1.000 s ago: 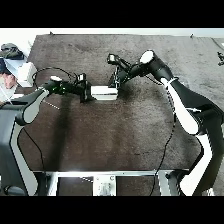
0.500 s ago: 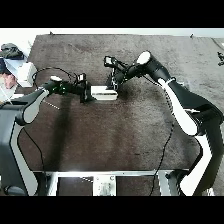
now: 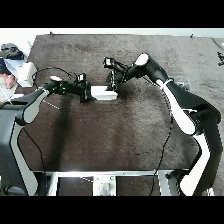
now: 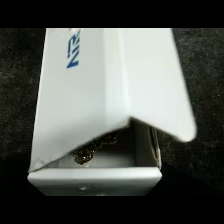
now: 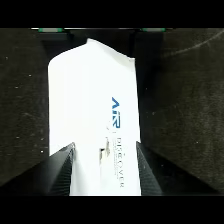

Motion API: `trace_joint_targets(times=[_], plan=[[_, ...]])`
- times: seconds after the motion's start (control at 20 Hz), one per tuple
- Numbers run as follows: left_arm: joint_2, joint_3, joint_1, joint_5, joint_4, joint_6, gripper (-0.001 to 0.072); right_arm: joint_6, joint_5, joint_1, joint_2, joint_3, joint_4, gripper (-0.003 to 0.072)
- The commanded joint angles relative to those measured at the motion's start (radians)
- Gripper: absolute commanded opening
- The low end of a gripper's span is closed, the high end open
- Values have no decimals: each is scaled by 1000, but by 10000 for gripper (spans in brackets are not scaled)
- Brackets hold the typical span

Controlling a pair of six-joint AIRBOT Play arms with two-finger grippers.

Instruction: Fold the box and place the chain.

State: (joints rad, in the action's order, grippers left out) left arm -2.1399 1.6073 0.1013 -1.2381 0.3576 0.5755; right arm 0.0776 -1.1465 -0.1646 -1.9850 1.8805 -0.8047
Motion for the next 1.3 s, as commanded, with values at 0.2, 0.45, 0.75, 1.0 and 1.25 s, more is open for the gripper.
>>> trace_joint_targets(times=[0.2,0.45,0.75,1.0,1.25], plan=[[1,0,0,0,0,1,205,-11,33,0,11,2,-1,266],[1,0,0,0,0,1,205,-11,14,-1,11,2,-7,264],[1,0,0,0,0,1,205,-10,0,-1,11,2,-11,150],[1,0,0,0,0,1,204,-3,-26,-1,11,1,-49,150],[1,0,0,0,0,1,205,-3,-18,-2,11,1,-53,149]])
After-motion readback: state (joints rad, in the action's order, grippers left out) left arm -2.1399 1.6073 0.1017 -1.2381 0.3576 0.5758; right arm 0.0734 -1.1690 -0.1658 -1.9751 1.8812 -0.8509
